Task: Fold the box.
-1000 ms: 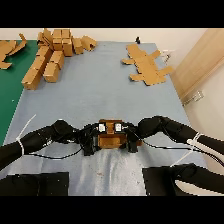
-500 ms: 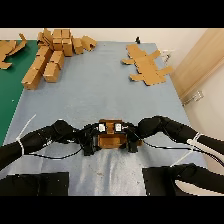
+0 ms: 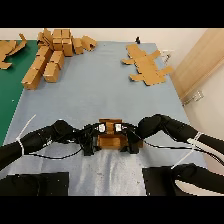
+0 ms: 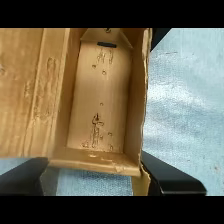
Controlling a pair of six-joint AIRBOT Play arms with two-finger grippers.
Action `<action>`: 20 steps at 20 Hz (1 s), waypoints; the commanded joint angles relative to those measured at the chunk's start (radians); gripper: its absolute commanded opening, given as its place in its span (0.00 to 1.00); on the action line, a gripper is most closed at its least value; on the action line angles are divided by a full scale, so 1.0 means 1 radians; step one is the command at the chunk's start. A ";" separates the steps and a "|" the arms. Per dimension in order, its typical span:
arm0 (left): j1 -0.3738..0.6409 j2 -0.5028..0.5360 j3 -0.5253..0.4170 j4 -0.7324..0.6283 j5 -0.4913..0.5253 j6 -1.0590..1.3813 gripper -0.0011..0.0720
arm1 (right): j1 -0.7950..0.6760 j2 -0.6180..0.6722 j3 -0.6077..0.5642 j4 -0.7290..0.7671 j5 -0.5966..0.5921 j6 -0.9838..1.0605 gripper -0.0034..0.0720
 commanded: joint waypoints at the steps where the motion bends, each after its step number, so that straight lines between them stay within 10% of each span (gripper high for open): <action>1: 0.000 0.000 0.001 -0.002 0.002 0.000 0.85 | -0.001 0.011 0.015 -0.059 -0.056 -0.002 1.00; 14: 0.000 0.000 0.001 -0.002 0.002 0.000 0.85 | -0.084 0.029 0.015 -0.207 -0.034 0.042 1.00; 20: 0.000 0.000 0.001 -0.002 0.002 0.000 0.85 | -0.084 0.131 0.018 -0.400 -0.079 0.371 1.00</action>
